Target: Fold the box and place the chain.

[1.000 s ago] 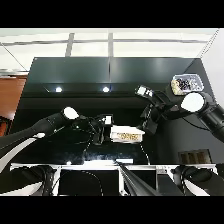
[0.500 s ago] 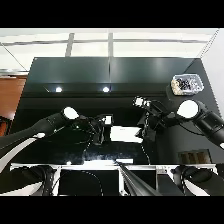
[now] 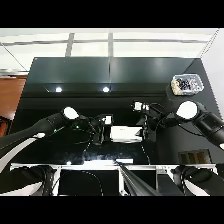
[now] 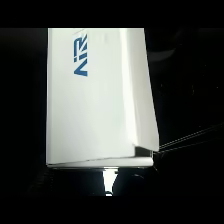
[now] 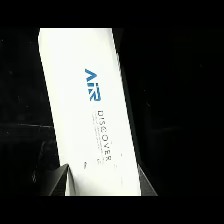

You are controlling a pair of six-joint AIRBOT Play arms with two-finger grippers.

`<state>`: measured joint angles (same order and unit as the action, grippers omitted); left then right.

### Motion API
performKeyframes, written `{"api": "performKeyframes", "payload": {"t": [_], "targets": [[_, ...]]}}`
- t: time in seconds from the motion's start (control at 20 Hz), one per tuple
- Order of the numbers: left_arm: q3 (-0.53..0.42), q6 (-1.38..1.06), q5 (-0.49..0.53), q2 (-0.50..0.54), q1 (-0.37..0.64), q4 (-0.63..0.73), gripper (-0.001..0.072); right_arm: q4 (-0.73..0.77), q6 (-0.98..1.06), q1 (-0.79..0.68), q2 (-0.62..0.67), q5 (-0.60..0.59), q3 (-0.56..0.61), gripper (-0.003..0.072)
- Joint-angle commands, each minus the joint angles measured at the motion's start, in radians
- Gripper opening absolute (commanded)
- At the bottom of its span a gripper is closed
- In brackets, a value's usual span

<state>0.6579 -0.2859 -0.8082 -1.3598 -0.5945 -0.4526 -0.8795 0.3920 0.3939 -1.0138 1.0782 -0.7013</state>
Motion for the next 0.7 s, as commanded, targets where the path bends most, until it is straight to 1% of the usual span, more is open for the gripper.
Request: {"api": "performKeyframes", "payload": {"t": [0.0,0.05,0.1,0.15,0.2,0.65], "targets": [[0.001,-0.001,0.0,-0.001,-0.001,0.0,0.0461,0.043,-0.01,0.001,0.0,0.003,0.0,0.0493],[0.001,-0.001,0.0,-0.001,-0.001,-0.001,0.0461,0.053,-0.006,0.001,0.0,0.012,0.001,0.0493],[0.001,-0.001,0.0,-0.001,-0.001,0.0,0.0461,0.055,-0.006,0.001,0.0,0.019,0.002,0.0456],[0.001,-0.001,0.0,-0.001,-0.001,0.0,0.0461,0.055,0.0,0.001,0.0,0.02,0.005,0.0307],[0.001,-0.001,0.0,-0.001,-0.001,-0.001,0.0461,0.055,0.0,0.001,0.0,0.02,0.01,0.0252],[0.001,-0.001,0.0,-0.001,-0.001,-0.001,0.0461,0.052,0.0,0.001,-0.005,0.016,0.011,0.0247]]}}
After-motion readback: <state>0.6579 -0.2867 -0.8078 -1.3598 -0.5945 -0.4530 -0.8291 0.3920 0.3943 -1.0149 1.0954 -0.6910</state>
